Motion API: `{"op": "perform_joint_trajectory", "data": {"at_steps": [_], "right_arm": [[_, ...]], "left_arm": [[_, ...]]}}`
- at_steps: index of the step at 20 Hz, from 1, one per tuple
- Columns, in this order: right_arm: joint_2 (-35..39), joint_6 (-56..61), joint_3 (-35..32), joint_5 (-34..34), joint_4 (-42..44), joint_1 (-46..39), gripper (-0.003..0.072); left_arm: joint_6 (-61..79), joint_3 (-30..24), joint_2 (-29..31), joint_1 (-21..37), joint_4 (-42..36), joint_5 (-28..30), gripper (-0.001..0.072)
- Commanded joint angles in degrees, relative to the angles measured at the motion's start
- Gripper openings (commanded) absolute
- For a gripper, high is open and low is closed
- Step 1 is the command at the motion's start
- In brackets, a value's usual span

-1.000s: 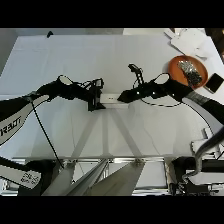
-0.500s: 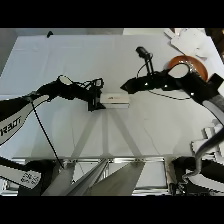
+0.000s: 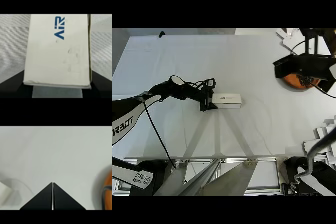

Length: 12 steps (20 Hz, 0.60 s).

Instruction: Fold the box and place the chain.

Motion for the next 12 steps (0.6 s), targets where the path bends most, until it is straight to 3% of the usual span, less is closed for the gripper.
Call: {"op": "perform_joint_trajectory", "data": {"at_steps": [1,5,7,12], "right_arm": [[1.51,2.84,0.07,5.33,-7.76,-2.80,0.0013],[1.51,2.84,0.07,6.25,-6.91,-2.80,0.0013],[1.51,2.84,0.07,6.25,-6.91,-2.80,0.0013],[1.51,2.82,0.07,6.23,-6.93,-2.80,0.0013]], "left_arm": [[0.00,0.02,0.00,-0.02,0.02,0.00,0.0113],[0.00,0.02,0.00,-0.02,0.02,-0.85,0.0111],[-0.02,0.02,0.04,-0.02,0.07,-1.09,0.0008],[-4.35,0.02,2.40,0.00,0.11,-1.03,0.0005]]}}
